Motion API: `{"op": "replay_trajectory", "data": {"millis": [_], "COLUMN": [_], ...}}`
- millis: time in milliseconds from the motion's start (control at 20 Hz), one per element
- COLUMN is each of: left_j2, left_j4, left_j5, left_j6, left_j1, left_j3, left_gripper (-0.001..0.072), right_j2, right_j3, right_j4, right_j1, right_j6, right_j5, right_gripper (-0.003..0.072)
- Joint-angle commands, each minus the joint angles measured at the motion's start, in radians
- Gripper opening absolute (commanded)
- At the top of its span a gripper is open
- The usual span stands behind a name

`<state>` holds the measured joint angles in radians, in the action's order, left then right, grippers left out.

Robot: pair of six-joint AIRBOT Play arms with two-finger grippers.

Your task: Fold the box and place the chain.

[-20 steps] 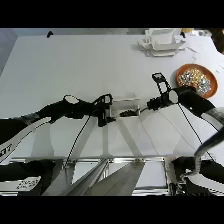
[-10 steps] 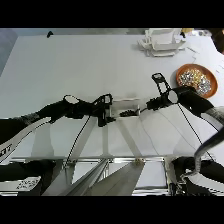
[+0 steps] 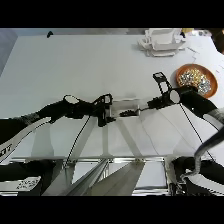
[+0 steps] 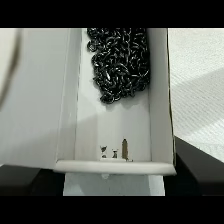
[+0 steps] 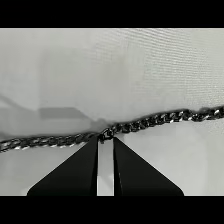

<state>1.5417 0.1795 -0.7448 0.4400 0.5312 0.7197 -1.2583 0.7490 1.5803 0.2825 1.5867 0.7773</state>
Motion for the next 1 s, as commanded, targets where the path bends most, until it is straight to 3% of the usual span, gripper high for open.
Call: {"op": "replay_trajectory", "data": {"millis": [0,200,500,700,950], "left_j2": [-0.001,-0.001,-0.001,-0.001,-0.001], "left_j4": [0.000,0.000,0.000,0.000,0.000], "left_j5": [0.000,0.000,0.000,0.000,0.000], "left_j6": [0.000,0.000,0.000,0.000,0.000], "left_j1": [0.000,0.000,0.000,0.000,0.000], "left_j3": [0.000,0.000,0.000,0.000,0.000], "left_gripper": [0.0252,0.0252,0.0252,0.0252,0.0252], "right_j2": [0.090,0.239,0.421,0.436,0.435], "right_j3": [0.001,0.001,0.001,0.001,0.001], "right_j4": [-0.006,-0.071,-0.400,-0.540,-0.566], "right_j1": [0.000,0.014,0.121,0.209,0.329], "right_j6": [-0.014,-0.033,-0.230,-0.307,-0.333], "right_j5": [0.031,0.093,0.165,0.112,-0.085], "right_gripper": [0.0008,0.0008,0.0008,0.0008,0.0008]}}
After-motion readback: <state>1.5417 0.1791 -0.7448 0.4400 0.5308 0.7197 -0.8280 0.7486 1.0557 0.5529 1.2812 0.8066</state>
